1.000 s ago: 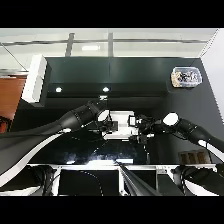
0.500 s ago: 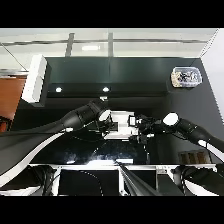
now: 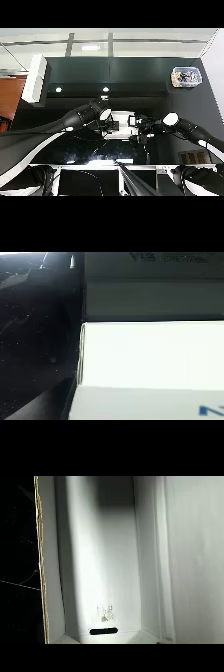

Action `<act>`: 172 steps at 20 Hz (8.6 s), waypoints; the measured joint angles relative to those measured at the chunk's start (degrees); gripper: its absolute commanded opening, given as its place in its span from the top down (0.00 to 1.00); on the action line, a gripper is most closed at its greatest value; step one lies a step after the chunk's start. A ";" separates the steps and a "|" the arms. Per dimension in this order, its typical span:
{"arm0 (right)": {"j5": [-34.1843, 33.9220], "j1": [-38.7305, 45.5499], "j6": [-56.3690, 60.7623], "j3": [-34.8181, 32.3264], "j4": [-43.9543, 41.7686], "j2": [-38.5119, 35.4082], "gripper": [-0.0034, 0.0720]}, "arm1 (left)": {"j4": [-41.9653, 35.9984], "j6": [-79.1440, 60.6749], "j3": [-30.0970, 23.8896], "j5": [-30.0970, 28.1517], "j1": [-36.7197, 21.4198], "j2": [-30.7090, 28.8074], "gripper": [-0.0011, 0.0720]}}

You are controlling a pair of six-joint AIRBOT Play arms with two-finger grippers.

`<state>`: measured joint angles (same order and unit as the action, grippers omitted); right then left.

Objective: Fold the box and place the chain.

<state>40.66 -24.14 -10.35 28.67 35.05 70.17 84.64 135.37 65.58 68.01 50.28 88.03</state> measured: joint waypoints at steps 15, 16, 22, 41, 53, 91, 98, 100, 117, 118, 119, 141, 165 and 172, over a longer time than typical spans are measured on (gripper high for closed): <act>0.11 0.00 1.60 -0.02 -0.15 -0.55 0.11 | 0.37 0.02 0.92 2.25 -0.57 1.14 0.95; 0.24 0.00 2.67 0.04 0.31 -1.18 0.11 | 0.37 0.02 0.92 2.32 -0.57 1.16 0.95; 7.34 0.59 14.86 2.16 9.68 -10.21 0.11 | 0.90 -0.22 0.92 2.49 -0.59 1.20 0.95; 9.05 2.89 6.12 2.82 7.76 -6.40 0.72 | 1.68 -1.49 0.94 3.63 -0.57 1.20 0.95; 6.86 -0.83 8.24 2.82 1.16 -3.91 0.78 | 1.66 -1.49 0.92 3.39 -0.57 1.20 0.95; 20.59 32.57 75.14 -11.19 -3.15 -5.31 0.94 | 1.64 -1.46 0.92 2.99 -0.57 1.20 0.95; 22.43 25.11 67.87 -10.08 -14.36 -2.51 0.51 | 1.66 -1.46 0.92 2.99 -0.57 1.20 0.95; 23.08 24.26 67.06 -8.55 -15.37 -2.38 0.11 | 1.66 -1.46 0.92 2.99 -0.59 1.20 0.95; 15.39 3.02 94.88 8.07 7.43 -2.25 0.13 | 1.66 -1.53 0.92 3.15 -0.57 1.20 0.95; 14.64 1.36 98.62 9.22 10.75 -2.25 0.13 | 1.66 -1.55 0.92 3.15 -0.57 1.20 0.95; 14.12 -0.55 103.12 10.56 14.82 -2.25 0.15 | 1.66 -1.57 0.92 3.15 -0.59 1.20 0.95; 20.74 -19.96 142.84 23.06 44.87 7.21 0.61 | 1.90 -2.45 0.92 4.11 -0.59 1.20 0.95; 22.51 -19.87 143.01 23.39 43.71 8.37 0.58 | 1.77 -2.47 0.92 3.87 -0.57 1.20 0.95; 23.69 -17.64 140.63 24.02 44.98 1.99 0.58 | 1.84 -2.49 0.92 3.91 -0.57 1.20 0.94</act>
<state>64.36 -41.78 130.28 52.69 80.03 72.16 86.48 132.88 66.50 71.92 49.71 89.23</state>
